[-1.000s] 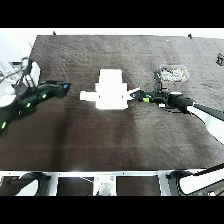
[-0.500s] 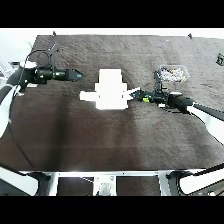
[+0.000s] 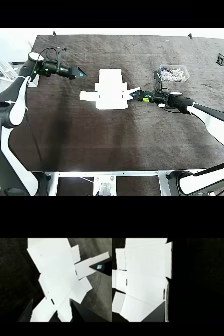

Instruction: Fold the box and place the chain.

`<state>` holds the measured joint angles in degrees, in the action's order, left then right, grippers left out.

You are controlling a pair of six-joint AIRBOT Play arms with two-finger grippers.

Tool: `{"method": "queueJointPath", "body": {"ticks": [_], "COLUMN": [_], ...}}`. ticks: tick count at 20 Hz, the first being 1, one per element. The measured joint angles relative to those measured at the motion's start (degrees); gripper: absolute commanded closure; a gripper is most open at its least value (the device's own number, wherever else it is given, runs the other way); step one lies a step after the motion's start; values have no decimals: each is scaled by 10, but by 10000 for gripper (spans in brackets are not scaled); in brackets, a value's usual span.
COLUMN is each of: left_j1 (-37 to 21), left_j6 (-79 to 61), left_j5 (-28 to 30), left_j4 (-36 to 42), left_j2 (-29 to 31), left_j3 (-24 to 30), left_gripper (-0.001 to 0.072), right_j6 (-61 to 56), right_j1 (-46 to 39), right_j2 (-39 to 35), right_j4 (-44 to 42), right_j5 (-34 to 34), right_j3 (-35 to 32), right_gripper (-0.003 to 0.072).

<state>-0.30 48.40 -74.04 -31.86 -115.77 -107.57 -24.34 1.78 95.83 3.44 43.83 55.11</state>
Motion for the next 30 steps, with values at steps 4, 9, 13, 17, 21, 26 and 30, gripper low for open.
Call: {"method": "queueJointPath", "body": {"ticks": [4,9,13,17,21,26,30], "left_j1": [19,38,43,47,62,70,70], "left_j6": [-11,-24,-30,-30,-24,-19,-19], "left_j5": [1,9,17,38,54,65,68], "left_j4": [-2,-3,-2,-2,-9,-17,-9], "left_j2": [-12,-35,-50,-70,-94,-110,-119], "left_j3": [-10,-14,-17,-38,-66,-80,-83], "left_gripper": [178,178,178,179,179,180,181], "right_j6": [0,3,5,7,8,9,9], "right_j1": [0,0,0,0,0,0,0], "right_j2": [0,0,0,0,0,0,0], "right_j4": [0,0,0,0,0,0,0], "right_j5": [0,0,0,0,0,-11,-16], "right_j3": [0,0,0,0,0,0,0], "right_gripper": [680,680,680,680,680,679,680]}}
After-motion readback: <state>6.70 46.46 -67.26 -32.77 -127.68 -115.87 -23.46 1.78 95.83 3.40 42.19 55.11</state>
